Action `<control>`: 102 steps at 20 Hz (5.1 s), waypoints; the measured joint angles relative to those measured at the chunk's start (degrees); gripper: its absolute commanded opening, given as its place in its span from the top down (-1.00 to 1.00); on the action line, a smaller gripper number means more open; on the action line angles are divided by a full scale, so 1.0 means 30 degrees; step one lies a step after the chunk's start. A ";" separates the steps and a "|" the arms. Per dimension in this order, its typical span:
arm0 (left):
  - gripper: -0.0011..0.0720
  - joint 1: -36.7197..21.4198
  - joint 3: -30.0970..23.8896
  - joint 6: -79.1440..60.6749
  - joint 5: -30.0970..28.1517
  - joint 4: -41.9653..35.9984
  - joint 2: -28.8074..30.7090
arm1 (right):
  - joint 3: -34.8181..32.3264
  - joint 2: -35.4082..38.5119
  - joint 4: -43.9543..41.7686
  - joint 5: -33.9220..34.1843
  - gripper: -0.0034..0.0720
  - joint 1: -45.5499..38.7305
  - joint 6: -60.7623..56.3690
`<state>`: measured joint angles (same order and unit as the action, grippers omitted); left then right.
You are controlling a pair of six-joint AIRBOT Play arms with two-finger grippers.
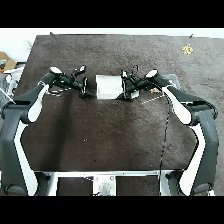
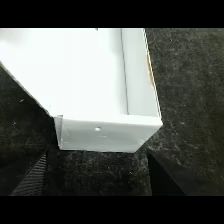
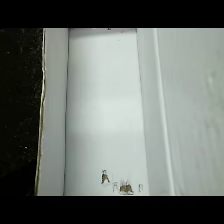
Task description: Fold the box and place the chain.
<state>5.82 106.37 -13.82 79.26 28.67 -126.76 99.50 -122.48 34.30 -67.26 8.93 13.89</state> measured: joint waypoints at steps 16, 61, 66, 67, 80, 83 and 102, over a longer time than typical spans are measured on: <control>-1.00 0.0291 -0.0146 -0.0539 0.0182 -0.0612 -0.0080 | 0.0000 0.0000 0.0000 0.0000 -0.22 0.0000 0.0000; 0.33 0.1741 -0.0794 -0.0889 -0.2732 -0.1180 -0.0539 | 0.0000 0.0000 -0.0007 -0.0007 -0.22 -0.0015 -0.0007; 0.33 0.1741 -0.0787 -0.0882 -0.2732 -0.1144 -0.0539 | 0.0000 0.0000 -0.0007 -0.0007 -0.22 -0.0015 -0.0007; 0.33 0.1741 -0.0787 -0.0882 -0.2732 -0.1144 -0.0539 | 0.0000 0.0000 -0.0007 0.0000 -0.22 -0.0015 -0.0007; 0.33 0.1741 -0.0787 -0.0889 -0.2747 -0.1188 -0.0539 | 0.0000 0.0000 0.0000 0.0000 -0.22 -0.0015 0.0000; 0.33 0.1741 -0.0787 -0.0889 -0.2747 -0.1217 -0.0539 | 0.0000 0.0000 0.0000 0.0000 -0.22 -0.0015 0.0000; 0.33 0.1763 -0.0794 -0.0889 -0.2732 -0.1268 -0.0539 | -0.0015 0.1741 0.4087 -0.0743 -0.89 0.0000 -0.4226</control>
<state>11.11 103.98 -16.49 71.07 24.86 -128.38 99.46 -117.25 46.57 -69.49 8.93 1.21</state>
